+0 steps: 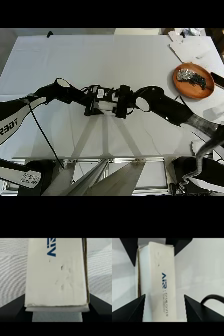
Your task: Fold the box and place the chain.
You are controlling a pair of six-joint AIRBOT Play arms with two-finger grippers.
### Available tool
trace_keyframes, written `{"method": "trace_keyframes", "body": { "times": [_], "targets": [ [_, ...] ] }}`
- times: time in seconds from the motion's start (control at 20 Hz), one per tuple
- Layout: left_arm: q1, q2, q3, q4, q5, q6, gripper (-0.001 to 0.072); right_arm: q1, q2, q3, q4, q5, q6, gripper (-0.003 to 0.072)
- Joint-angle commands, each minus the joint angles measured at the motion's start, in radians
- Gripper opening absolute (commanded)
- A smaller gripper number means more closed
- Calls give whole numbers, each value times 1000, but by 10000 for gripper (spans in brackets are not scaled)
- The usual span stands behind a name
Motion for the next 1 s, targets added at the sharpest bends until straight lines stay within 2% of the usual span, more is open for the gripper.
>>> {"method": "trace_keyframes", "body": {
  "times": [0.0, 0.05, 0.15, 0.2, 0.25, 0.3, 0.5, 0.6, 0.95],
  "targets": [
    [0, 1, 0, 0, 1, 2, 339, -2, 43, 1, -17, -5, 58, 519],
    [0, 1, 0, 0, 1, 2, 339, -11, 51, 1, 8, -6, 95, 474],
    [0, 1, 0, 0, 1, 2, 339, -52, 52, 3, 133, -11, 166, 187],
    [0, 1, 0, 0, 1, 2, 339, -73, 51, 3, 215, -13, 190, 93],
    [0, 1, 0, 0, 1, 2, 339, -90, 48, 3, 293, -14, 199, 34],
    [0, 1, 0, 0, 1, 2, 339, -104, 42, 3, 377, -14, 204, 13],
    [0, 1, 0, 0, 1, 2, 339, -123, -32, 3, 729, -34, 208, 10],
    [0, 1, 0, 0, 1, 2, 339, -120, -95, 3, 845, -34, 208, 9],
    [0, 1, 0, 0, 1, 2, 339, -119, -212, 2, 849, 15, 268, 9]
  ]
}}
